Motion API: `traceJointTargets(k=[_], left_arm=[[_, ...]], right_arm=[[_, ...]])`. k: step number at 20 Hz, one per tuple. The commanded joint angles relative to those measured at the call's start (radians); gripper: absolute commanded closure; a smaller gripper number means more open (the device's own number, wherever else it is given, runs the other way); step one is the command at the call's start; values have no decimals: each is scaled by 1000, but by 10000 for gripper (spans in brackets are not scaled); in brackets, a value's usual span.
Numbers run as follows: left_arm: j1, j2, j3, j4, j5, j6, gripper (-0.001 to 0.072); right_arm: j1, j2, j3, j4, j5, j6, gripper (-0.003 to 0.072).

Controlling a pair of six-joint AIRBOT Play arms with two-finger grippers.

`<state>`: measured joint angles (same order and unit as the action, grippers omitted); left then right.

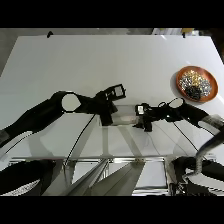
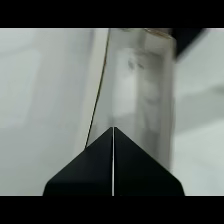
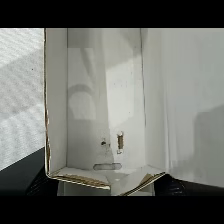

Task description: Fold the box and place the chain.

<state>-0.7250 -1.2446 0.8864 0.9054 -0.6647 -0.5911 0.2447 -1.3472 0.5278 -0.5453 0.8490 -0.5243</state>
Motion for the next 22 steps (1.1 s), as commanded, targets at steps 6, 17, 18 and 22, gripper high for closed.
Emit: traceJointTargets(k=[6, 17, 18, 22], left_arm=[[2, -225, 1, -15, 226, -290, 703], [117, 71, 1, 227, -219, -292, 706], [125, 80, 1, 252, -283, -286, 706], [140, 35, -38, 278, -328, -185, 702]], right_arm=[[-1, 1, 0, 0, 0, 0, 287], [-1, 1, 0, 0, 0, 0, 288], [-1, 1, 0, 0, 0, 0, 287], [-1, 1, 0, 0, 0, 0, 287]])
